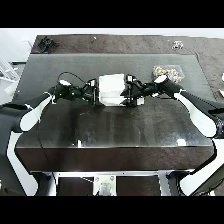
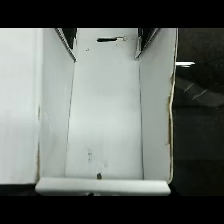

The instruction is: Fold the box and place the chain.

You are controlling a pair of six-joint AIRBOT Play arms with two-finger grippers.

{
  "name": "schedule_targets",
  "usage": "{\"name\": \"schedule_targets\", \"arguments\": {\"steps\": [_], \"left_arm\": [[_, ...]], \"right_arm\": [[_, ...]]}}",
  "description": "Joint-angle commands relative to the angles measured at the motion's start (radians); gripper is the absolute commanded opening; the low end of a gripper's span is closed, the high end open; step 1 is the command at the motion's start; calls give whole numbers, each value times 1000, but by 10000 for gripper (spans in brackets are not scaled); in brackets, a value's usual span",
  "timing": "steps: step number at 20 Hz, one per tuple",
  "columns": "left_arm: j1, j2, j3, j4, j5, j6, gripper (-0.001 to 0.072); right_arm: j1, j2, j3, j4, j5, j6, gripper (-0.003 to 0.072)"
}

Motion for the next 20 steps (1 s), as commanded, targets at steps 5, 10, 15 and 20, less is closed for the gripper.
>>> {"name": "schedule_targets", "arguments": {"steps": [5, 10, 15, 20], "left_arm": [[1, 0, 0, -3, 3, -1, 356], [1, 0, 0, -3, 3, -1, 356], [1, 0, 0, -3, 2, -1, 356], [1, 0, 0, -3, 2, -1, 356]], "right_arm": [[0, 0, 0, -49, 2, 9, 720], [-50, 16, 0, -48, 69, 62, 388], [-109, 71, 0, -48, 164, 114, 141], [-151, 140, 0, -49, 162, 260, 7]]}}
